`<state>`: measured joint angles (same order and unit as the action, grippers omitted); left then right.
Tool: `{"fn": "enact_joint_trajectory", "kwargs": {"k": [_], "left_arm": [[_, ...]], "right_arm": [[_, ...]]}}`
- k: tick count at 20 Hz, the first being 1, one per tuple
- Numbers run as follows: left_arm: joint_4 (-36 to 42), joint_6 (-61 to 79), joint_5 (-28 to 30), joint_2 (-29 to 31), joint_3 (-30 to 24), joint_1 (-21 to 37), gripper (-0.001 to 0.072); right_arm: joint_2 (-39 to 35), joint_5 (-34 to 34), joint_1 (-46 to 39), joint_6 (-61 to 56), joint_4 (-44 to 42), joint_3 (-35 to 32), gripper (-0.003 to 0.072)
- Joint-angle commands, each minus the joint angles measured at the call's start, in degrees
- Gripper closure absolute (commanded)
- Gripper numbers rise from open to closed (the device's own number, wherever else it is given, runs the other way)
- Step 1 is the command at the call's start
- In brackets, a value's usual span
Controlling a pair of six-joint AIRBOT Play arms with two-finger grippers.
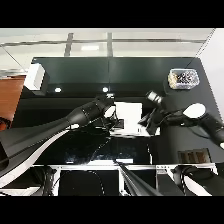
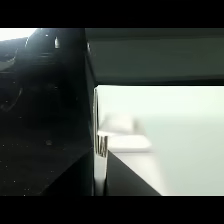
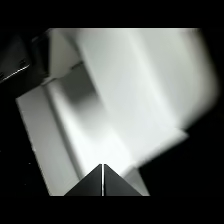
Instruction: Fold the box and place the chain.
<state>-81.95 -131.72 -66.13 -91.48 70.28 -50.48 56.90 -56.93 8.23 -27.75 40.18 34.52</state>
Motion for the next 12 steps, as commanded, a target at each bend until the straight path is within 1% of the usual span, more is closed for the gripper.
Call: {"fn": "enact_joint_trajectory", "kwargs": {"k": [1, 3, 4, 6, 7, 8, 9, 10, 12], "left_arm": [[-0.04, 0.13, -0.17, -0.02, 0.0, 0.04, 0.0682], [-0.04, 0.13, -0.15, -0.02, 0.0, 0.04, 0.0682], [-0.04, 0.13, -0.15, -0.02, 0.0, 0.04, 0.0682], [-0.02, 0.13, -0.15, -0.02, 0.0, 0.04, 0.0682], [-0.02, 0.13, -0.2, -0.02, 0.0, 0.04, 0.0682], [0.0, 0.13, -0.22, -0.02, 0.0, 0.04, 0.0682], [0.0, 0.13, -0.31, -0.02, 0.0, 0.04, 0.0682], [0.0, 0.13, -0.46, -0.02, 0.0, 0.04, 0.0682], [0.0, 0.13, -0.44, -0.02, 0.0, 0.04, 0.0682]], "right_arm": [[-4.81, -3.72, -10.75, -27.98, 15.26, 5.75, 0.0677], [-4.76, 0.98, -19.02, -42.25, 24.94, 4.59, 0.0677], [-4.7, 2.89, -22.73, -48.04, 27.45, 2.32, 0.0676], [-4.22, 2.58, -27.26, -52.76, 25.49, -3.56, 0.0676], [-3.63, 1.64, -27.58, -52.76, 20.72, -6.45, 0.0676], [-2.69, 0.55, -26.88, -50.6, 13.25, -9.22, 0.0676], [-1.6, -1.16, -25.59, -45.57, 5.81, -11.15, 0.0676], [-0.13, -3.67, -23.5, -40.59, -1.2, -12.13, 0.0676], [2.32, -7.19, -18.27, -35.23, -9.62, -12.13, 0.0676]]}}
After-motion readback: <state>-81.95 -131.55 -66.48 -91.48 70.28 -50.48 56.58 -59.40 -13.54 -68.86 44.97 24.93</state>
